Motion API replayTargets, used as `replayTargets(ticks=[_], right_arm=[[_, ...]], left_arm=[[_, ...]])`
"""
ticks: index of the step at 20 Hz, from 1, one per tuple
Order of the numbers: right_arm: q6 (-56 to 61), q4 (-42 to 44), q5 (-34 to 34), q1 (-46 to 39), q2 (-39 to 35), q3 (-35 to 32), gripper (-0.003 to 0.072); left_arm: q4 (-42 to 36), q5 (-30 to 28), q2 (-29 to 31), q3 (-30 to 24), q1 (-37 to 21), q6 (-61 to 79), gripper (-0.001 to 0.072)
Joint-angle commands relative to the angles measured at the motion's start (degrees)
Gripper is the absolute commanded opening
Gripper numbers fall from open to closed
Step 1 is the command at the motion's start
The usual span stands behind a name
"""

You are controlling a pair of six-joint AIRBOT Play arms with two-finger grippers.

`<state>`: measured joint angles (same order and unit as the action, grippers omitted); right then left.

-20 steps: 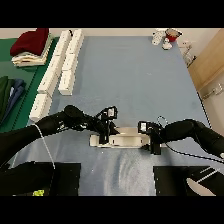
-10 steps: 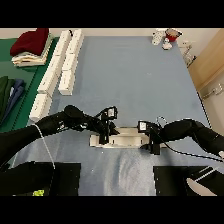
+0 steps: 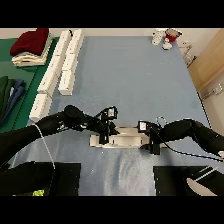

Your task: Fold the box.

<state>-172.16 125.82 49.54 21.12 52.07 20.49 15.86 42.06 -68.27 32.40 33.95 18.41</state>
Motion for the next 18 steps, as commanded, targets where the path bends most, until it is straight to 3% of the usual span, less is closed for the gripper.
replayTargets(ticks=[1, 14, 18], right_arm=[[0.02, -0.04, 0.5, 0.02, -0.02, -0.02, 0.055], [0.02, -0.04, 0.63, 0.0, -0.02, -0.02, 0.055], [0.02, -0.04, 0.63, 0.0, 0.0, -0.02, 0.055]], left_arm=[[0.02, 0.0, 0.02, -0.02, -0.02, 0.0, 0.0012], [-0.61, 0.0, 0.02, 0.0, -0.02, 0.0, 0.0012], [-3.87, 0.48, 0.02, 0.02, 0.0, 0.0, 0.0013]])
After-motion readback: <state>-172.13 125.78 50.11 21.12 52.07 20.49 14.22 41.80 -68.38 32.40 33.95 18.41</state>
